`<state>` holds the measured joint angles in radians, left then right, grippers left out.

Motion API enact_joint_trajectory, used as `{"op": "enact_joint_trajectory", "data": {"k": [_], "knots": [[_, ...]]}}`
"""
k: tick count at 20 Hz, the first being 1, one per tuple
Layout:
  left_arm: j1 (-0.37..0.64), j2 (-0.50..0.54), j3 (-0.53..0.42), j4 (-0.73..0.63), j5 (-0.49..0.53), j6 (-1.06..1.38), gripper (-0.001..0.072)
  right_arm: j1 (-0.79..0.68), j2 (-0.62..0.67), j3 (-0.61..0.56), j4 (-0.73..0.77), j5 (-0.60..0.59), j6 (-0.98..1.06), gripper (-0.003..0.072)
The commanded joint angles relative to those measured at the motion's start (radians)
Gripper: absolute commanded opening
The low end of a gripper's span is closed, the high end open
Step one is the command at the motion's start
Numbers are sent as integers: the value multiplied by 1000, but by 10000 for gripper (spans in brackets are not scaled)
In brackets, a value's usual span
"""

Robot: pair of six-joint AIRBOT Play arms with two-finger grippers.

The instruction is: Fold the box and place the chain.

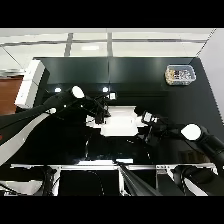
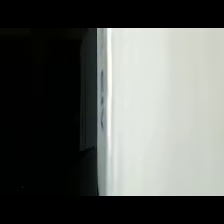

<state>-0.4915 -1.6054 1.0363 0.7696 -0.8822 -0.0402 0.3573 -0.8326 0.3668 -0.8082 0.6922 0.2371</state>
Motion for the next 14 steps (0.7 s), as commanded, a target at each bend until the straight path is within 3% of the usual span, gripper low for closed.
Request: {"op": "enact_joint_trajectory", "data": {"k": [1,7,11,14], "knots": [[-1,-4,0,7,6,0,25,43,-33,-6,0,-29,-125,703],[-1,-4,0,7,10,0,25,126,-150,-5,49,-186,-148,703],[-1,-4,0,7,9,0,25,169,-154,10,49,-289,-148,703],[-1,-4,0,7,7,0,25,168,-153,84,40,-259,-148,703]]}}
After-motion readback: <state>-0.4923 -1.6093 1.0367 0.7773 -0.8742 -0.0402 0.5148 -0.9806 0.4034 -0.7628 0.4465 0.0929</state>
